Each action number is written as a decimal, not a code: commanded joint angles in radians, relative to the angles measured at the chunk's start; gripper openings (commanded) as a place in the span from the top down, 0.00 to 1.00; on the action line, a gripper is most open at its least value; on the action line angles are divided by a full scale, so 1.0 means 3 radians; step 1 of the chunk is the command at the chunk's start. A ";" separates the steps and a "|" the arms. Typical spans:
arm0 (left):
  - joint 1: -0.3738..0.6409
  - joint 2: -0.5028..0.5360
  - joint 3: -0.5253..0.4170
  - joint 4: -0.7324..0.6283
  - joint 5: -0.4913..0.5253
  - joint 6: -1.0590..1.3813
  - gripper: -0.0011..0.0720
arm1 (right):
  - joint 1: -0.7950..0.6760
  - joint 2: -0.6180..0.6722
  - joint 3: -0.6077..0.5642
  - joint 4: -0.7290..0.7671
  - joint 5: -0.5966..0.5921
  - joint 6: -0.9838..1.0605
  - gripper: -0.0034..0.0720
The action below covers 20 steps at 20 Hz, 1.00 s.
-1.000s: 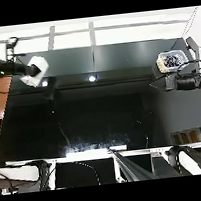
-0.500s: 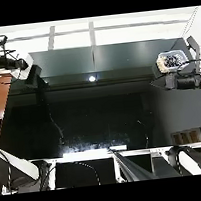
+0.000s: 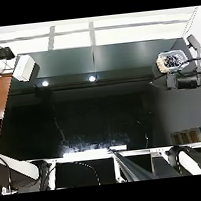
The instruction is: Fold the box and place the chain.
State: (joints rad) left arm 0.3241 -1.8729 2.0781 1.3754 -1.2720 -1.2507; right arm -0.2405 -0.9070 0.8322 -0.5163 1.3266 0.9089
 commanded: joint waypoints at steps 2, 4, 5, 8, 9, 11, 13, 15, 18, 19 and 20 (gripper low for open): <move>-0.0048 0.0837 -0.0328 0.0020 -0.1133 -0.0964 0.95 | 0.0000 0.0003 0.0295 -0.0548 -0.0034 0.0181 0.93; -0.0243 0.1423 -0.0959 0.0022 -0.0835 -0.0884 0.95 | 0.0000 0.0061 0.0343 -0.0928 -0.0118 0.0364 0.93; -0.0388 0.1789 -0.1400 0.0018 -0.0504 -0.0851 0.95 | 0.0006 0.0128 0.0333 -0.1082 -0.0184 0.0413 0.93; -0.0954 0.2904 -0.2893 0.0003 0.0526 -0.0776 0.95 | 0.0027 0.0512 0.0072 -0.1319 -0.0637 0.0411 0.93; -0.1148 0.3235 -0.3377 -0.0003 0.0858 -0.0698 0.95 | 0.0027 0.0660 -0.0108 -0.1328 -0.0875 0.0407 0.93; -0.1531 0.3852 -0.4301 -0.0003 0.1404 -0.0731 0.95 | 0.0027 0.0886 -0.0549 -0.1312 -0.1366 0.0346 0.93; -0.1759 0.4269 -0.4969 -0.0001 0.1689 -0.0884 0.95 | 0.0027 0.0930 -0.0942 -0.1312 -0.1723 0.0281 0.93; -0.1804 0.4520 -0.5367 0.0001 0.1808 -0.0909 0.95 | 0.0027 0.0930 -0.1175 -0.1316 -0.1947 0.0248 0.93; -0.1754 0.4623 -0.5491 0.0038 0.1798 -0.0905 0.94 | 0.0027 0.0931 -0.1207 -0.1282 -0.1835 0.0251 0.93; -0.1754 0.4623 -0.5491 0.0072 0.1799 -0.0905 0.94 | 0.0025 0.0931 -0.1207 -0.1250 -0.1781 0.0251 0.93; -0.1754 0.4623 -0.5492 0.0075 0.1794 -0.0907 0.94 | 0.0025 0.0931 -0.1207 -0.1249 -0.1780 0.0249 0.93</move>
State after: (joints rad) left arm -0.1925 -0.5259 0.4881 1.3834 -0.7689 -1.5166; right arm -0.2337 -0.6334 0.4950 -0.8986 0.8078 0.9878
